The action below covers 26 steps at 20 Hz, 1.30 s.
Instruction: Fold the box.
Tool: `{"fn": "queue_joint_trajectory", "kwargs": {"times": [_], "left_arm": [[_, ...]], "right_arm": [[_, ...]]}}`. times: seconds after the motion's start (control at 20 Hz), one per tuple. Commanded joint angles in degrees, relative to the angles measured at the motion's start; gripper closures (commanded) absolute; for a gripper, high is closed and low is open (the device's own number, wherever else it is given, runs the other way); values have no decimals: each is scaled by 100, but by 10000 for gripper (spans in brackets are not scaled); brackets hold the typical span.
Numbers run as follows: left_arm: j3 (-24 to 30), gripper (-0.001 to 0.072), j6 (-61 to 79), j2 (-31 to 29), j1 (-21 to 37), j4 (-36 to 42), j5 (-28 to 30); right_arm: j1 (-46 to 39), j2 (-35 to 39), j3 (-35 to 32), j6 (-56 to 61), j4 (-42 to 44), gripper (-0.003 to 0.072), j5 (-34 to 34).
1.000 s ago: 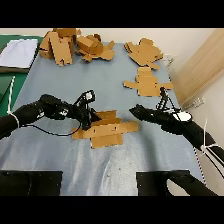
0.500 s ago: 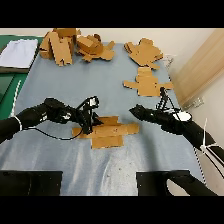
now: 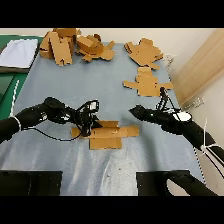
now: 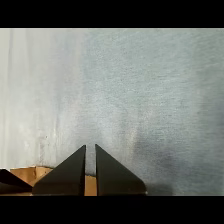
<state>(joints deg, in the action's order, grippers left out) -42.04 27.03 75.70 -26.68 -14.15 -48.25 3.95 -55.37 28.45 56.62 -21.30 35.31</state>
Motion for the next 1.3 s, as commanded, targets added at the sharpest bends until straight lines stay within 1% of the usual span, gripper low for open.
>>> {"fn": "queue_joint_trajectory", "kwargs": {"times": [0.0,0.25,0.45,0.8,0.95,1.25], "left_arm": [[-107,696,66,-9,61,-37,-22],[-111,696,81,109,313,50,-101],[-109,695,409,164,354,291,-140],[-107,695,452,181,348,254,-136],[-107,695,448,181,343,164,-138],[-107,695,-7,181,343,-415,-142]], "right_arm": [[2,-2,2,2,-2,584,2],[13,-2,2,0,-85,584,4],[13,-2,2,0,-87,584,4],[13,-2,2,0,-105,584,13],[13,-2,2,0,-127,584,35],[13,-2,4,0,-131,584,68]]}}
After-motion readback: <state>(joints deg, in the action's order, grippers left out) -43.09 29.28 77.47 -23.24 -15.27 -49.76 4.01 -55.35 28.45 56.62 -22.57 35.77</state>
